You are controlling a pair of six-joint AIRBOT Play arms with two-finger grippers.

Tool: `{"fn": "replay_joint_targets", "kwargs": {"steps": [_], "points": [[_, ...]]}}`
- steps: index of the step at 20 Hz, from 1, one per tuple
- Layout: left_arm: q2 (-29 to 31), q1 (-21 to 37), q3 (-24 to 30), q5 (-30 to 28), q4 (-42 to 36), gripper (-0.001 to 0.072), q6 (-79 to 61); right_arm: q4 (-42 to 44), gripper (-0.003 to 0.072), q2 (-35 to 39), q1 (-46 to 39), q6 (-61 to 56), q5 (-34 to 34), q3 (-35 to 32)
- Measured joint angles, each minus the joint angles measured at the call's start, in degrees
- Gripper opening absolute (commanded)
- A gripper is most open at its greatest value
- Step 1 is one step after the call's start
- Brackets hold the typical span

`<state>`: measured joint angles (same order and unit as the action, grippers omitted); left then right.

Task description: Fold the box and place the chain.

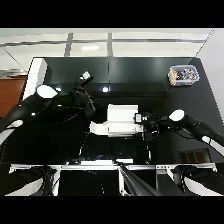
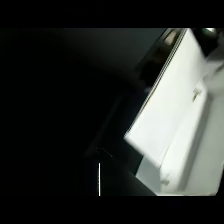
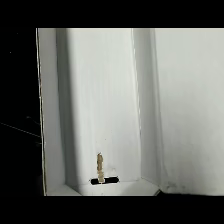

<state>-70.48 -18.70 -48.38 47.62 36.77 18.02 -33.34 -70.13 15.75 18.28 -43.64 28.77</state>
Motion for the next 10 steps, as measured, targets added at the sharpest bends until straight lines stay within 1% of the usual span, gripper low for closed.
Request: {"fn": "replay_joint_targets", "kwargs": {"steps": [1,2,3,6,7,8,10], "points": [[1.4,0.3,0.0,0.9,2.8,0.0473,0.2,0.0,0.0407,0.0,0.0,0.0,0.0,0.0],[2.4,0.1,0.0,2.8,5.4,0.071,-0.4,0.0,0.0407,0.0,0.0,0.0,0.0,0.0],[3.0,-0.5,0.3,4.3,7.1,0.0711,-1.4,0.0,0.0407,0.0,0.0,0.0,0.0,0.0],[3.5,-4.0,2.5,4.2,11.5,0.0709,-5.1,0.1,0.0407,0.0,0.0,0.0,0.0,0.0],[3.4,-5.5,3.4,3.3,12.5,0.0705,-6.7,0.1,0.0407,0.0,0.0,0.0,0.0,0.0],[3.1,-7.1,4.3,1.7,13.6,0.0679,-8.3,0.1,0.0407,0.0,0.0,0.0,0.0,0.0],[2.5,-10.0,5.2,-0.9,15.4,0.0678,-10.6,0.1,0.0406,0.0,0.0,0.0,0.0,0.0]]}}
